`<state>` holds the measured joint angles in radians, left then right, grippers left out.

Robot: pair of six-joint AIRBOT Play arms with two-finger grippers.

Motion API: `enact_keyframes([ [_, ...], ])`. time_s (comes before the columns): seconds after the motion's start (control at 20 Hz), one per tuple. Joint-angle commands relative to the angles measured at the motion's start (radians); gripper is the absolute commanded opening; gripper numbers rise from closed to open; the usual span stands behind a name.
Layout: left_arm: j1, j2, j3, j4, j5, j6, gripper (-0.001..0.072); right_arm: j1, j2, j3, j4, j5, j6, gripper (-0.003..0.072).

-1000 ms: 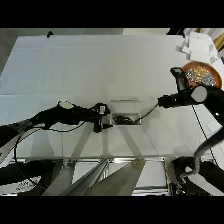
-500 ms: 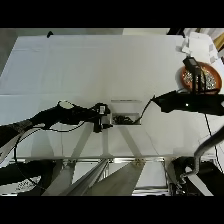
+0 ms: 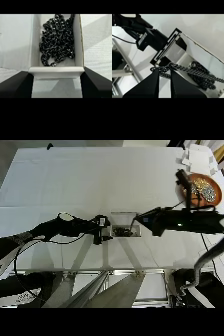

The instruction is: Fold the box and place the chain.

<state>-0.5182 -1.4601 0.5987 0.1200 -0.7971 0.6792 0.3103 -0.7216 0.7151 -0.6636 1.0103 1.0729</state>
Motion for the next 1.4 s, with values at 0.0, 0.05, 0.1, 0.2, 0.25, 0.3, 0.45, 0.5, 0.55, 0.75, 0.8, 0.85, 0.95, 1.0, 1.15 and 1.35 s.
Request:
enact_keyframes([
  [0.0, -0.001, 0.0, 0.0, 0.0, 0.0, 0.0, 0.007, 0.107, -0.105, 0.001, -0.036, -0.066, -0.005, 0.0014],
  [0.05, 0.0, 0.0, 0.0, 0.0, 0.0, 0.0, 0.007, 0.127, -0.145, 0.001, -0.05, -0.066, -0.005, 0.0014],
  [0.1, -0.001, 0.0, 0.0, 0.0, 0.0, 0.0, 0.0071, 0.143, -0.182, 0.001, -0.066, -0.066, -0.005, 0.0014],
  [0.2, -0.001, 0.0, 0.0, 0.0, 0.0, 0.0, 0.0071, 0.168, -0.252, 0.001, -0.097, -0.071, -0.005, 0.0014],
  [0.25, 0.0, 0.0, 0.0, 0.0, 0.0, 0.0, 0.007, 0.177, -0.284, 0.001, -0.099, -0.074, -0.005, 0.0014],
  [0.3, 0.0, 0.0, 0.0, 0.0, 0.0, 0.0, 0.007, 0.187, -0.309, 0.001, -0.1, -0.083, -0.005, 0.0014],
  [0.45, 0.0, 0.0, 0.0, 0.0, 0.0, 0.0, 0.0071, 0.214, -0.368, 0.001, -0.1, -0.136, -0.005, 0.0062],
  [0.5, -0.001, 0.0, 0.0, 0.0, 0.0, 0.0, 0.0071, 0.222, -0.381, 0.001, -0.101, -0.158, -0.005, 0.0066],
  [0.55, 0.0, 0.0, 0.0, 0.0, 0.0, 0.0, 0.0071, 0.225, -0.389, 0.001, -0.108, -0.185, -0.004, 0.0056],
  [0.75, -0.001, 0.0, 0.0, 0.0, 0.0, 0.0, 0.007, 0.225, -0.394, 0.001, -0.153, -0.275, 0.047, 0.0057],
  [0.8, -0.001, 0.0, 0.0, 0.0, 0.0, 0.0, 0.0071, 0.225, -0.394, 0.001, -0.156, -0.27, 0.048, 0.006],
  [0.85, -0.001, 0.0, 0.0, 0.0, 0.0, 0.0, 0.0071, 0.225, -0.394, 0.001, -0.161, -0.265, 0.048, 0.0062],
  [0.95, -0.001, 0.0, 0.0, 0.0, 0.0, 0.0, 0.0071, 0.223, -0.393, 0.001, -0.183, -0.264, 0.05, 0.0178],
  [1.0, -0.001, 0.0, 0.0, 0.0, 0.0, 0.0, 0.0071, 0.212, -0.392, 0.001, -0.186, -0.262, 0.056, 0.0276],
  [1.15, 0.0, 0.0, 0.0, 0.0, 0.0, 0.0, 0.007, 0.145, -0.352, 0.002, -0.201, -0.173, 0.056, 0.0324],
  [1.35, -0.001, 0.0, 0.0, 0.0, 0.0, 0.0, 0.0071, 0.012, -0.206, 0.002, -0.355, -0.021, 0.077, 0.0322],
])
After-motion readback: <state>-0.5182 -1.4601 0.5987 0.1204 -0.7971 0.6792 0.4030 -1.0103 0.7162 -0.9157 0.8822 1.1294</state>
